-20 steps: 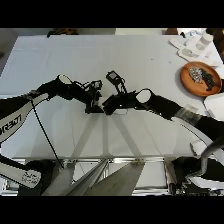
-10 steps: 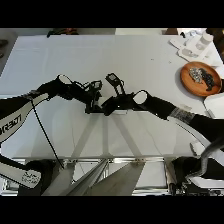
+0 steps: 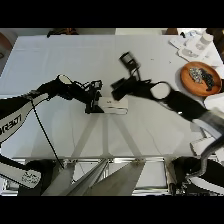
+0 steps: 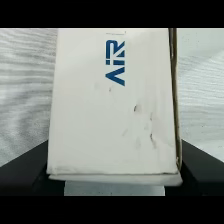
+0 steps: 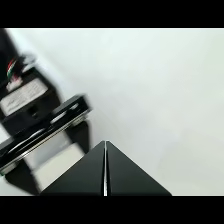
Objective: Fold the box and place the chain.
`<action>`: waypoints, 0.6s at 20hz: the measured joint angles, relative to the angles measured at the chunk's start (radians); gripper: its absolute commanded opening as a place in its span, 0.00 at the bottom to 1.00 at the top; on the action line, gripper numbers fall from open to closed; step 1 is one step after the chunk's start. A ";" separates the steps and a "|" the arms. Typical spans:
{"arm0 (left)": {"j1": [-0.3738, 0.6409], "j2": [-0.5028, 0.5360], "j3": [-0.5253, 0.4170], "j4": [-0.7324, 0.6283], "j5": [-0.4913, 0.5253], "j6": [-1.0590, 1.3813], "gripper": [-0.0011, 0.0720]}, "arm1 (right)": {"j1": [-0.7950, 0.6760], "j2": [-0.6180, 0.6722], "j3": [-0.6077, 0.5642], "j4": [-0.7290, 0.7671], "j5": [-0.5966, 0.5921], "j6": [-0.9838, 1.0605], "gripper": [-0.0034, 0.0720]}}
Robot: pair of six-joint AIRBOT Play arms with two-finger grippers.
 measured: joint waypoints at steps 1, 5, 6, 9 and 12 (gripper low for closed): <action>0.000 0.000 0.000 0.000 0.000 0.000 0.47 | -0.038 0.038 0.000 -0.050 -0.001 0.038 0.05; 0.000 0.000 0.000 0.000 0.000 0.001 0.47 | -0.207 0.178 0.000 -0.294 0.027 0.214 0.05; 0.000 0.000 0.000 0.000 0.000 0.001 0.47 | -0.249 0.202 0.000 -0.355 0.051 0.255 0.05; 0.000 0.000 0.000 0.000 0.000 0.001 0.47 | -0.370 0.241 0.000 -0.531 0.183 0.378 0.05; 0.000 0.000 0.000 0.000 0.000 0.001 0.47 | -0.462 0.243 0.000 -0.665 0.336 0.476 0.05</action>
